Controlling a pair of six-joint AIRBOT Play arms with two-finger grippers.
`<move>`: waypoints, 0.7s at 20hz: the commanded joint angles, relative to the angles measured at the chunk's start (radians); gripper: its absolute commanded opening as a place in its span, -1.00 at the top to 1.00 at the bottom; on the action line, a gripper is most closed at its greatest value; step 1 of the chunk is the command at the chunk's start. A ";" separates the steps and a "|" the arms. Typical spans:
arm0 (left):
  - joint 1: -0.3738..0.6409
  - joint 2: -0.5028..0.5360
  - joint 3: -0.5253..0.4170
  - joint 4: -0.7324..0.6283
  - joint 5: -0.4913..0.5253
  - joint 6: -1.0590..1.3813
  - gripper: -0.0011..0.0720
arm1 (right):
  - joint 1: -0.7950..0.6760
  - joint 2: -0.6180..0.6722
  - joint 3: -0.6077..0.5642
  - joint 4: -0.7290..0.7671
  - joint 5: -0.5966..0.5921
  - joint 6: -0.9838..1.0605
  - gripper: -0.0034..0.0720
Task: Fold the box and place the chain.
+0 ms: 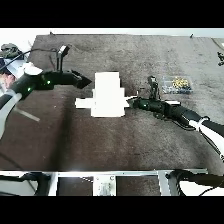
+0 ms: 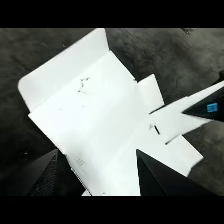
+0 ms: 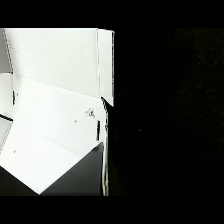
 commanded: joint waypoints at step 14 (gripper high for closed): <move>-0.001 -0.414 0.446 0.124 -0.297 -0.290 -0.48 | 0.001 -0.022 0.001 0.046 0.043 -0.031 0.95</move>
